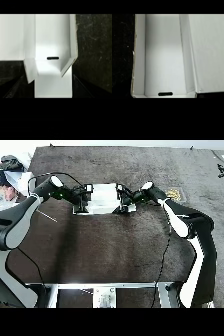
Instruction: Fold the box and place the chain.
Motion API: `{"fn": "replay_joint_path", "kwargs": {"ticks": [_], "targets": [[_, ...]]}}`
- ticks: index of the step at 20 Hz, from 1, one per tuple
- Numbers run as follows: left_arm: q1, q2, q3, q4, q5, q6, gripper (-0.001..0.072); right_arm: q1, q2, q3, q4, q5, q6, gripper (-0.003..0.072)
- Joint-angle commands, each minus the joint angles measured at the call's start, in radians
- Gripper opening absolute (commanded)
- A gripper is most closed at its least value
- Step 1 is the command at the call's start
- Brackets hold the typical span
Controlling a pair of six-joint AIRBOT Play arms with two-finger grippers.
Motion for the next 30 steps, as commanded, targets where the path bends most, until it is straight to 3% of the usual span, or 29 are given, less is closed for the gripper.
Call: {"fn": "replay_joint_path", "kwargs": {"ticks": [1,4,6,7,11,12,13,30], "targets": [[-0.015,-0.003,-0.021,-0.031,0.057,0.001,0.0668,0.0,0.0,0.001,0.0,0.0,0.0,0.0533],[-0.015,-0.005,-0.021,-0.04,0.074,0.0,0.0664,0.0,0.0,0.001,0.0,0.0,0.0,0.0533],[-0.015,-0.005,-0.021,-0.038,0.073,0.0,0.0459,0.0,0.0,0.001,0.0,0.0,0.0,0.0533],[-0.015,-0.005,-0.021,-0.037,0.074,0.0,0.0416,0.0,0.0,0.001,0.0,0.0,0.0,0.0533],[-0.015,-0.012,-0.021,-0.038,0.061,0.0,0.0411,0.0,0.0,0.001,0.0,0.0,0.0,0.0534],[-0.015,-0.014,-0.021,-0.04,0.062,-0.005,0.0293,0.0,0.0,0.001,0.0,0.0,0.0,0.0534],[-0.015,-0.016,-0.021,-0.04,0.062,-0.005,0.0228,0.0,0.0,0.001,0.0,0.0,0.0,0.0533],[-0.015,-0.048,-0.021,-0.242,0.042,0.056,0.0224,0.0,0.0,0.001,0.0,0.0,0.0,0.0534]]}}
